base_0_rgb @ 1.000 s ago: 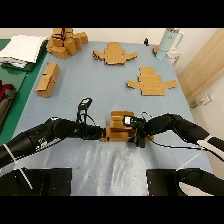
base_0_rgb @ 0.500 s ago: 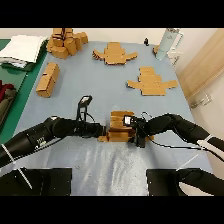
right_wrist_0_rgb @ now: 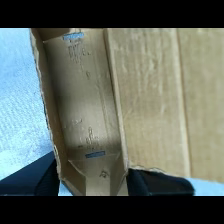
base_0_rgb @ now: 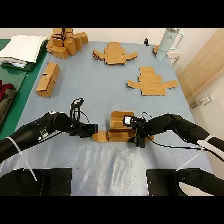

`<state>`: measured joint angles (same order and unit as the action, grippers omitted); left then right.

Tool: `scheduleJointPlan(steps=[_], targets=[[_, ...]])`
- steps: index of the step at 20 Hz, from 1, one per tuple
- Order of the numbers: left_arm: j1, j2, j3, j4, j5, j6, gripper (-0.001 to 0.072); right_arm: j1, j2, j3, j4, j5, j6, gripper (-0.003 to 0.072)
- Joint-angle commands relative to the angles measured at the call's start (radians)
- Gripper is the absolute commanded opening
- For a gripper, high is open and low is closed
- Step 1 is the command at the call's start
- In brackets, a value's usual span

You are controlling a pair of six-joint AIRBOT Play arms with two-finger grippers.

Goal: Fold the box.

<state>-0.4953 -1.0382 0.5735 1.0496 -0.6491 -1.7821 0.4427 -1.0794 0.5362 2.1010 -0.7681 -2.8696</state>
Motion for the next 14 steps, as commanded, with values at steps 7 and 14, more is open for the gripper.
scheduleJointPlan(steps=[7,14], targets=[[-0.035,-0.084,0.001,-0.01,0.019,-0.008,0.0012,0.0,0.0,0.0,0.0,0.0,0.0,0.0514],[-0.097,-0.105,0.011,-0.022,0.059,-0.006,0.0012,0.0,0.0,0.0,0.0,0.0,0.0,0.0515]])
